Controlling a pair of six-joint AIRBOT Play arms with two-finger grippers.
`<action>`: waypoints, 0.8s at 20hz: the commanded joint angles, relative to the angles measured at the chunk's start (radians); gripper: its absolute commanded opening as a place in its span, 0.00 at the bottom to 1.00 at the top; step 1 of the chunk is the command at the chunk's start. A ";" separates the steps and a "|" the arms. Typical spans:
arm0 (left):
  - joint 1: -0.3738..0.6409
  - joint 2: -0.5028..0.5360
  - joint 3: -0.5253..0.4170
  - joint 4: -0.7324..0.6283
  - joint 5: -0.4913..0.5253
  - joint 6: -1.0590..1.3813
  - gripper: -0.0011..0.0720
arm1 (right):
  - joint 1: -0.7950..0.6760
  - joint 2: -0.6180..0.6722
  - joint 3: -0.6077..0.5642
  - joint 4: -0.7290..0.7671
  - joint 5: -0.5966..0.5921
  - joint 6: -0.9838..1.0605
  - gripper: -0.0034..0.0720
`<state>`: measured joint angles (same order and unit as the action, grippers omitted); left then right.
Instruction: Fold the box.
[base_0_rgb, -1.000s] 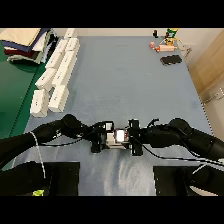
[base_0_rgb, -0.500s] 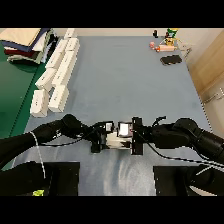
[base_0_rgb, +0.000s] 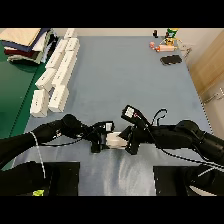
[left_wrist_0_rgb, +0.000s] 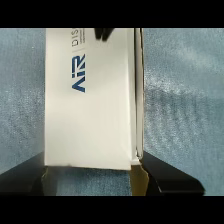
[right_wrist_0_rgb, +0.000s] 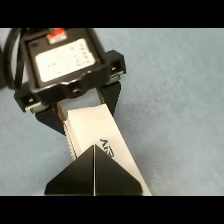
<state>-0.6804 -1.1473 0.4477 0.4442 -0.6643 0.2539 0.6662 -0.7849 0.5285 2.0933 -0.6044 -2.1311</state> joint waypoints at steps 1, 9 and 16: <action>0.001 -0.001 0.000 0.000 0.000 0.000 0.58 | 0.001 0.036 -0.100 0.159 0.186 0.093 0.05; 0.001 -0.001 0.000 0.000 0.000 0.000 0.58 | 0.003 0.288 -0.366 0.196 0.380 0.190 0.05; 0.001 -0.001 0.000 0.000 0.000 0.000 0.58 | 0.099 0.262 -0.391 0.191 0.435 0.203 0.05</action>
<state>-0.6804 -1.1473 0.4477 0.4442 -0.6643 0.2535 0.7197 -0.5133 0.1490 2.2856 -0.2047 -1.9366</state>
